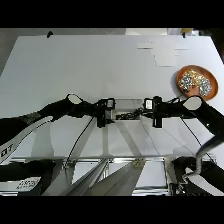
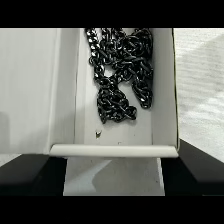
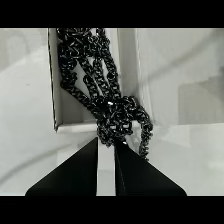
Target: Fold the box and place the chain.
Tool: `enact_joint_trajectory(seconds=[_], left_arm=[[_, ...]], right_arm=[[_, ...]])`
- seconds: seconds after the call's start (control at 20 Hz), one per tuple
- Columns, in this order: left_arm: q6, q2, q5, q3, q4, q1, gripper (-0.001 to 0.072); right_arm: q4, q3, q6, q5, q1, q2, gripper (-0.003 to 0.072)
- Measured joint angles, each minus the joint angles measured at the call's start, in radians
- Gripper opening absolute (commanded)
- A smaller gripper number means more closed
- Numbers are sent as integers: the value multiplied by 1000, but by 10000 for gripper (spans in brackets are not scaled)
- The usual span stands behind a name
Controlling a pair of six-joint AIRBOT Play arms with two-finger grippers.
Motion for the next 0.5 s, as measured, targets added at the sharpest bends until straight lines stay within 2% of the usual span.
enact_joint_trajectory(seconds=[0.05,0.3,0.5], left_arm=[[0,0,0,0,0,0,271],[0,0,0,0,0,0,271],[0,0,0,0,0,0,271]], right_arm=[[3,0,0,0,0,-1,16],[-15,0,95,6,0,9,16],[-152,0,318,4,0,89,15]])
